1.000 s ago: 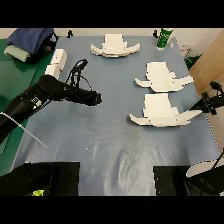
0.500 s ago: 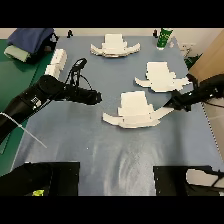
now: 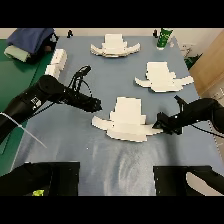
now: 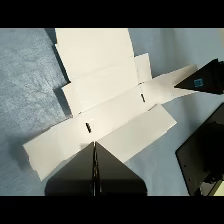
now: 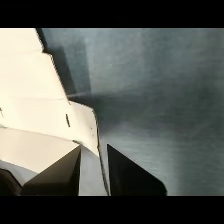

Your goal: Fold the box.

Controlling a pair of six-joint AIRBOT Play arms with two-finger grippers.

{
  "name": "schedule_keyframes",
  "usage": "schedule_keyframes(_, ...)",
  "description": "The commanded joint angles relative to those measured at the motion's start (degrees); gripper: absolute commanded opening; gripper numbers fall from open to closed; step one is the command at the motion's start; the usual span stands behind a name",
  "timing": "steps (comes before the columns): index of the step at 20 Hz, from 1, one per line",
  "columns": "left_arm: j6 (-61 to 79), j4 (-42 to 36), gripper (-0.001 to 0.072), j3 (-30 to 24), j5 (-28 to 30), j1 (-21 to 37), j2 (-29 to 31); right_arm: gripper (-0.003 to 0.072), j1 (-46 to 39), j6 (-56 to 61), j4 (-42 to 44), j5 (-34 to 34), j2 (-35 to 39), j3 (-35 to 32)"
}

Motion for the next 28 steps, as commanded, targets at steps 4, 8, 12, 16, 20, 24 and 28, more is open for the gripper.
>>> schedule_keyframes(4,0.0,-0.3,0.0015,0.0,-1.4,0.0,0.0,0.0210,0.7,-4.7,4.1,-1.0,-3.6,-1.2)
schedule_keyframes(8,-2.2,-0.4,0.0016,0.0,0.6,0.3,0.0,0.0023,2.9,-11.8,7.2,1.7,-4.3,-1.2)
schedule_keyframes(12,-2.6,-0.4,0.0462,0.4,1.0,4.4,-0.1,0.0002,10.0,-15.7,7.2,3.5,-4.0,-1.2)
schedule_keyframes(16,-2.3,-0.4,0.0463,0.7,-6.8,12.1,-0.9,0.0002,17.6,-17.9,6.1,4.2,3.1,-4.8)
schedule_keyframes(20,1.6,-0.4,0.0463,-0.5,-13.8,15.2,-5.4,0.0002,23.0,-15.8,6.1,13.5,11.5,-10.4)
schedule_keyframes(24,8.7,-4.6,0.0463,-2.6,-14.4,14.9,-11.8,0.0002,23.6,-15.3,6.0,13.9,12.0,-10.6)
schedule_keyframes(28,18.1,-12.7,0.0463,-2.5,-15.0,14.9,-19.6,0.0002,23.6,-15.3,6.0,13.9,12.0,-10.6)
